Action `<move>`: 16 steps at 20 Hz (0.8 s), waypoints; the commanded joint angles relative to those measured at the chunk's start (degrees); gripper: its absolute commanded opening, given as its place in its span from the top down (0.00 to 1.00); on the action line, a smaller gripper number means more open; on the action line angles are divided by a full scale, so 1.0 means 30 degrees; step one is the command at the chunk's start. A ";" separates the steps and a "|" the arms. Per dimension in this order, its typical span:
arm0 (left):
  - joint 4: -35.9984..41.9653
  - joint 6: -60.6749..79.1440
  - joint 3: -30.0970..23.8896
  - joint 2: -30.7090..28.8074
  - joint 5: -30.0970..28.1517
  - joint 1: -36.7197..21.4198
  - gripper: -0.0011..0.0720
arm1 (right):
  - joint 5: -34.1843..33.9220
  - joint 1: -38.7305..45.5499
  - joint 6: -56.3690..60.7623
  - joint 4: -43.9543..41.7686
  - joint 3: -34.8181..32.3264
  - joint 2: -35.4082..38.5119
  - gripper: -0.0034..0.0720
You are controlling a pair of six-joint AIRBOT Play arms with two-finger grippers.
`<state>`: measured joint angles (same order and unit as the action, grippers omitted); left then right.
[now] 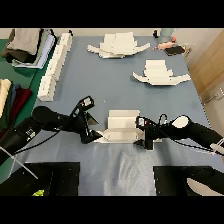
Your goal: Fold the box.
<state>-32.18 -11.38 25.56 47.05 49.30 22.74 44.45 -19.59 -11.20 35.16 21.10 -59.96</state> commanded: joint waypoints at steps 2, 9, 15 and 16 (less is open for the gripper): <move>0.0750 0.6120 -0.1792 0.0284 -0.1792 -0.0189 0.04 | 0.0022 -0.0007 0.0000 -0.0007 0.0007 0.0015 0.24; 0.1297 0.9289 -0.1770 0.2164 -0.1974 0.1647 0.04 | 0.0022 -0.0007 0.0000 -0.0007 0.0007 0.0015 0.24; 0.4022 1.0367 -0.1690 0.3381 -0.4903 0.3191 0.04 | 0.0022 -0.0007 0.0000 -0.0007 0.0015 0.0015 0.24; 0.4014 1.0367 -0.1690 0.3439 -0.4947 0.3271 0.26 | 0.0022 -0.0007 0.0000 -0.0007 0.0007 0.0015 0.24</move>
